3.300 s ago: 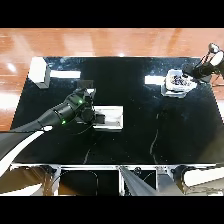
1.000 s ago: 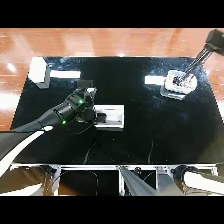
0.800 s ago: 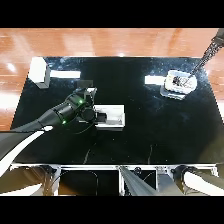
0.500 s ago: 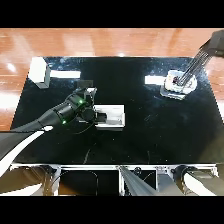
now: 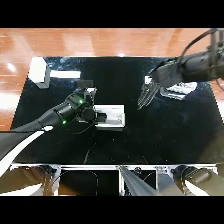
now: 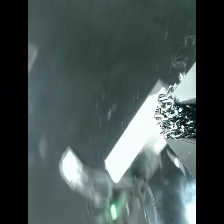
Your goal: Fold the box and place the chain.
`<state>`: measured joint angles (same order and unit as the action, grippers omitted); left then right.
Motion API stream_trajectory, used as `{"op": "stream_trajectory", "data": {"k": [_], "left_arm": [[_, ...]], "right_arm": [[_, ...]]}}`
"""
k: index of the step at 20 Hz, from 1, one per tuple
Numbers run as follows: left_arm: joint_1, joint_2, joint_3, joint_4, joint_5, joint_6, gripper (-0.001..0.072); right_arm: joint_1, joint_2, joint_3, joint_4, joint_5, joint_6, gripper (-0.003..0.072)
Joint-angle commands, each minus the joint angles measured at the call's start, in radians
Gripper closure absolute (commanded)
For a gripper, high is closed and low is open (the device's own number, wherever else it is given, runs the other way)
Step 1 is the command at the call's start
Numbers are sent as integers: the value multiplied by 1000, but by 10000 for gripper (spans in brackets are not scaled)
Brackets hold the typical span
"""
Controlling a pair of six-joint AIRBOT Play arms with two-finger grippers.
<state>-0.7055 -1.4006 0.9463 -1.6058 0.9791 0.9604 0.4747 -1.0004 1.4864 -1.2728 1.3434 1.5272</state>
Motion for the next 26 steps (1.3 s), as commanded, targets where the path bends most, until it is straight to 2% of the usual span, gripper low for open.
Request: {"op": "stream_trajectory", "data": {"k": [1,8,13,19,22,26], "left_arm": [[-1,0,0,-1,9,0,692],[-1,0,0,-1,10,0,692],[-1,0,0,-3,16,0,692],[-1,0,0,-3,15,0,692],[-1,0,0,-4,15,0,692],[-1,0,0,-3,33,0,692]], "right_arm": [[155,-2,-6,23,-68,35,652],[296,-134,-6,24,-109,-3,652],[300,-255,-6,-8,-148,-53,652],[300,-272,-11,-67,-123,-55,652],[300,-272,-61,-65,-104,-60,652],[300,-276,-118,-66,-145,-63,653]]}}
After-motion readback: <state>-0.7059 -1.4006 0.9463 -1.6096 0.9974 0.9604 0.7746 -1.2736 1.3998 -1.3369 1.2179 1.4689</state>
